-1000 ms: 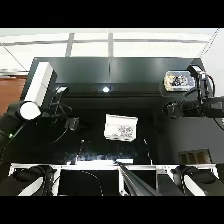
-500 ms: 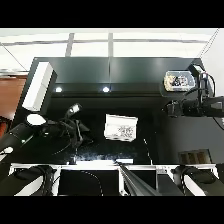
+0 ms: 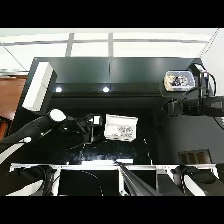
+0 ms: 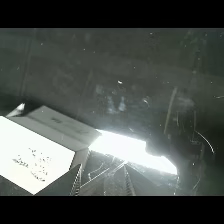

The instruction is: Fold the box and place the chain.

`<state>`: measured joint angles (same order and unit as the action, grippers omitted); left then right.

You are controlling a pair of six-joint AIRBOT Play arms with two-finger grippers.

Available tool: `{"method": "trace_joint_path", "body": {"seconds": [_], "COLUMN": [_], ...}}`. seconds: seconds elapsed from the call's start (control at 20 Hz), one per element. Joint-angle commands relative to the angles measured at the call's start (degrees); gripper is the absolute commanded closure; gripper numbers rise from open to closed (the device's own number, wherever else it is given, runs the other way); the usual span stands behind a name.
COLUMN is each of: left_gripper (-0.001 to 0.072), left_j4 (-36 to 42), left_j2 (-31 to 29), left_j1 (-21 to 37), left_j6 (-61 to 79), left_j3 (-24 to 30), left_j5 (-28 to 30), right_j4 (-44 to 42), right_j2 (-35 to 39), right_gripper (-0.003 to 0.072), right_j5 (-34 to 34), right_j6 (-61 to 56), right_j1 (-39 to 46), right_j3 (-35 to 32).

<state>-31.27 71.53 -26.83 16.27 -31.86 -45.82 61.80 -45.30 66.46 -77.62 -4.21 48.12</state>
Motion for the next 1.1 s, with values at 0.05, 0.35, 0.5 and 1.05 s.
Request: {"method": "trace_joint_path", "body": {"seconds": [0.05, 0.35, 0.5, 1.05], "left_gripper": [0.0001, 0.0001, 0.0001, 0.0001], "left_j4": [0.66, 0.7, 2.62, 4.57], "left_j2": [3.91, 3.93, 3.93, 4.17], "left_j1": [-0.94, -1.01, -1.01, -1.05], "left_j6": [1.53, 1.53, 1.55, 0.0], "left_j3": [-3.13, -3.13, -3.13, -3.37], "left_j5": [-2.69, -3.06, -2.8, -0.44], "right_j4": [0.24, 1.29, 1.29, 1.27], "right_j2": [0.0, 0.0, 0.02, 0.0], "right_gripper": [0.0359, 0.0359, 0.0359, 0.0359], "right_j5": [-0.28, -0.28, -0.31, -0.74], "right_j6": [0.07, 0.04, 0.07, 0.04], "right_j1": [0.04, 0.04, 0.04, 0.04], "right_j3": [0.04, 0.04, 0.04, 0.04]}}
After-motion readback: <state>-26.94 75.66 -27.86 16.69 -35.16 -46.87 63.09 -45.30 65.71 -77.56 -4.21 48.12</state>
